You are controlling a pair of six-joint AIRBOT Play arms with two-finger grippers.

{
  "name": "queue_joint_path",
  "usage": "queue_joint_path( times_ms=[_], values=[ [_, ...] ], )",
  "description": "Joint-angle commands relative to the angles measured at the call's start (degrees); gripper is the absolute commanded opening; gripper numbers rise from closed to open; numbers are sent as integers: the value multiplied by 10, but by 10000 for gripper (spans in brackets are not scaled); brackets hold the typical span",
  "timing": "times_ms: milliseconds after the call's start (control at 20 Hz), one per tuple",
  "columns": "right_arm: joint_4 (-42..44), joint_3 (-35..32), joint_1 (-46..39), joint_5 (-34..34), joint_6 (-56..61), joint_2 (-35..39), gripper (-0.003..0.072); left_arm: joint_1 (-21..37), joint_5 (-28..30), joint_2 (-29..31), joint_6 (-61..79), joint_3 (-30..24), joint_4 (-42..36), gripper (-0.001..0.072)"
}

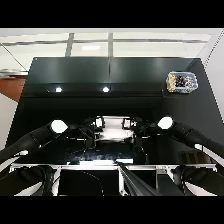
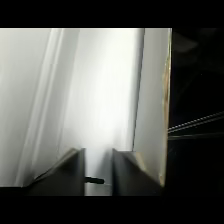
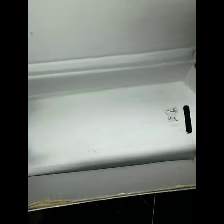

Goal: Fold the box and place the chain.

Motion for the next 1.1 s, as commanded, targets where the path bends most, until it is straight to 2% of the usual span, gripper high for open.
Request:
queue_joint_path(
  times_ms=[0, 150, 250, 350, 450, 550, 650, 750, 800, 1050],
  values=[
    [0, 0, 0, 0, 0, 0, 484, 15, -1, 31, -38, 0, 27, 34],
    [0, 0, 0, 0, 0, 0, 483, 64, -29, 110, -171, 0, 116, 34],
    [0, 0, 0, 0, 0, 0, 483, 118, -76, 160, -332, -2, 168, 34],
    [0, 0, 0, 0, 0, 0, 483, 189, -146, 184, -496, -7, 216, 34],
    [0, 0, 0, 0, 0, 0, 483, 262, -223, 189, -534, -14, 229, 35],
    [0, 0, 0, 0, 0, 0, 483, 313, -276, 187, -534, -16, 217, 34],
    [0, 0, 0, 0, 0, 0, 483, 340, -276, 187, -569, -21, 217, 33],
    [0, 0, 0, 0, 0, 0, 483, 365, -237, 182, -726, -43, 216, 35],
    [0, 0, 0, 0, 0, 0, 483, 375, -232, 173, -763, -52, 210, 35],
    [0, 0, 0, 0, 0, 0, 483, 378, -239, 83, -708, -69, 124, 35]
  ],
)
